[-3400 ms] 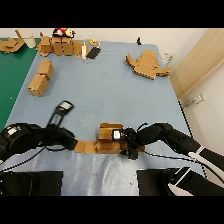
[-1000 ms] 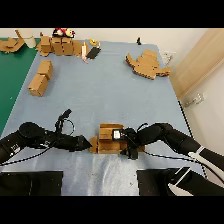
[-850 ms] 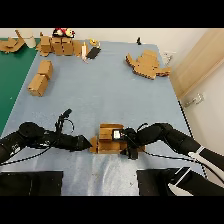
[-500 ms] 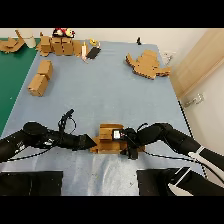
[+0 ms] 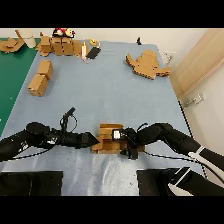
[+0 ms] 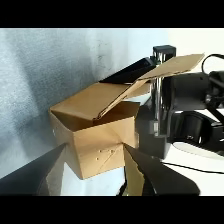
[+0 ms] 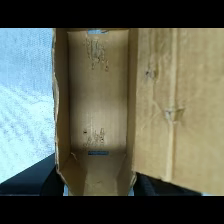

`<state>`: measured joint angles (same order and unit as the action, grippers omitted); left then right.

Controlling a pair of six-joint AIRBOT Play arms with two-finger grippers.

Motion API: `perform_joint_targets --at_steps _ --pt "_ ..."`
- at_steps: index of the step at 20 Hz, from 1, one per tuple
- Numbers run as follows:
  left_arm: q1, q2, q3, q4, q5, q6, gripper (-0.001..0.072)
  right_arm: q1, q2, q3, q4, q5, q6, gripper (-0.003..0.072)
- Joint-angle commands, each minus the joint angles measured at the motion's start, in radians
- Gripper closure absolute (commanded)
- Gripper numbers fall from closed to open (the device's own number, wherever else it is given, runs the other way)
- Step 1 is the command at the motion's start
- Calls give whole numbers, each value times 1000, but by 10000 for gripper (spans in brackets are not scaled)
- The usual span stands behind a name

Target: Fold the box.

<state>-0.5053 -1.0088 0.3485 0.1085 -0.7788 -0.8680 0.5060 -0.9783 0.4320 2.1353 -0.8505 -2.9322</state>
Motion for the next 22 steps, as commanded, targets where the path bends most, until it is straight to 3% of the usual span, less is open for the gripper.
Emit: perform_joint_targets --at_steps 1,5,9,12,17,22 --pt "-93 -1 23 87 122 -69 157 0 1 0 0 0 0 191" --pt "-208 -1 72 280 280 -332 158 0 1 0 0 0 0 191" --pt "-272 -3 147 618 289 -683 165 0 1 0 0 0 0 191" --pt "-325 -35 211 845 238 -918 165 0 1 0 0 0 0 191" --pt "-430 -115 325 1029 184 -1165 166 0 1 0 0 0 0 191" --pt "-509 -186 447 1270 43 -1462 166 0 1 0 0 0 0 191"
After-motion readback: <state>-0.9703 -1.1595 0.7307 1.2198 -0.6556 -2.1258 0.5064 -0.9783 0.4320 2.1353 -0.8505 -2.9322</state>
